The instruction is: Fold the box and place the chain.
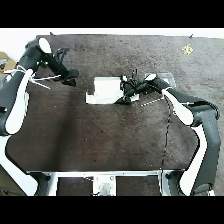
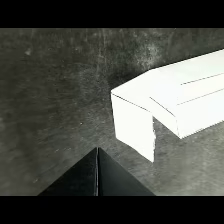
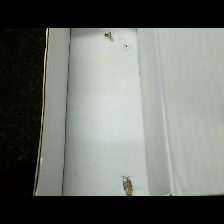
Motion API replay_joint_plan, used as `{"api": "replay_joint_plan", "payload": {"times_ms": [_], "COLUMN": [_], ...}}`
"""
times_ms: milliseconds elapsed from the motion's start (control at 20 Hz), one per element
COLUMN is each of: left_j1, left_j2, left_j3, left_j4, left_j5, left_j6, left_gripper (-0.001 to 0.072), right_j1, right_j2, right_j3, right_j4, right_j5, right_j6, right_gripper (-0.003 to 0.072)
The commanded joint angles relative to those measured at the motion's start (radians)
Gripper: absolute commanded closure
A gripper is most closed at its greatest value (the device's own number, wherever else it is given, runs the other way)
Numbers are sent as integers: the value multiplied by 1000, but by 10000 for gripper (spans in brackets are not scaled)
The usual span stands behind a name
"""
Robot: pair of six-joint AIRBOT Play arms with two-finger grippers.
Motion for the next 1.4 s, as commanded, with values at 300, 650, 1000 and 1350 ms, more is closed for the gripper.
{"api": "replay_joint_plan", "payload": {"times_ms": [300,650,1000,1350], "left_j1": [114,98,61,16], "left_j2": [0,-20,-41,-36], "left_j3": [-404,-482,-460,-377], "left_j4": [-425,-562,-748,-729], "left_j5": [294,371,337,286], "left_j6": [256,354,380,378], "left_gripper": [696,697,695,384], "right_j1": [1,1,1,1], "right_j2": [0,0,0,0], "right_j3": [0,0,0,0], "right_j4": [0,0,0,0], "right_j5": [0,0,0,0], "right_j6": [0,0,0,0], "right_gripper": [239,239,239,239]}}
